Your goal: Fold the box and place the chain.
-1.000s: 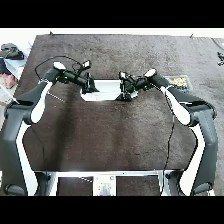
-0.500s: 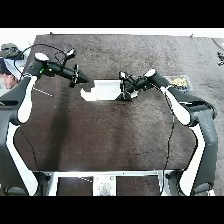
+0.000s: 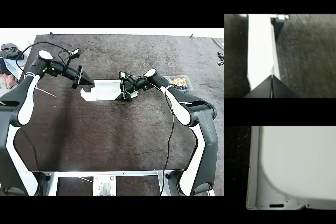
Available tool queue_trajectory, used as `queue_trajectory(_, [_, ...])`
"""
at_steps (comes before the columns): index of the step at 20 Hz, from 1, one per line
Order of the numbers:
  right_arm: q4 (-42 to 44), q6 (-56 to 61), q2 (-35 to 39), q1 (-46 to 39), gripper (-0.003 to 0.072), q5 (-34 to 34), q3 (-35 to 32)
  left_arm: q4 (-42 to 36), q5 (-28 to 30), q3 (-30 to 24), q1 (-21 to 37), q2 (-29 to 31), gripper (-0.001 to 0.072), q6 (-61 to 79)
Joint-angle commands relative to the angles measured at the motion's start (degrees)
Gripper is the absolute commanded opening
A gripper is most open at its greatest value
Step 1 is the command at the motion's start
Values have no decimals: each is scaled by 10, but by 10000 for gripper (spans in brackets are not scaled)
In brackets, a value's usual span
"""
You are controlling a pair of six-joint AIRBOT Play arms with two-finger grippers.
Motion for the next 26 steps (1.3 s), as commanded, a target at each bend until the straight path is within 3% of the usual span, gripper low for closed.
queue_trajectory(1, [0,0,0,0,374,0,0,13,40,-14,-9,38,6,-5])
queue_trajectory(6, [0,0,0,0,374,0,0,30,102,-87,-9,106,6,0])
queue_trajectory(12, [0,0,0,0,375,0,0,-11,235,-287,-10,210,6,58])
queue_trajectory(16, [0,0,0,0,375,0,0,-55,248,-353,-26,213,7,66])
queue_trajectory(19, [0,0,0,0,375,0,0,-24,281,-362,-61,203,9,62])
queue_trajectory(23, [0,0,0,0,375,0,0,-14,395,-330,-100,179,9,69])
queue_trajectory(26, [0,0,0,0,375,0,0,-9,353,-240,-95,124,9,24])
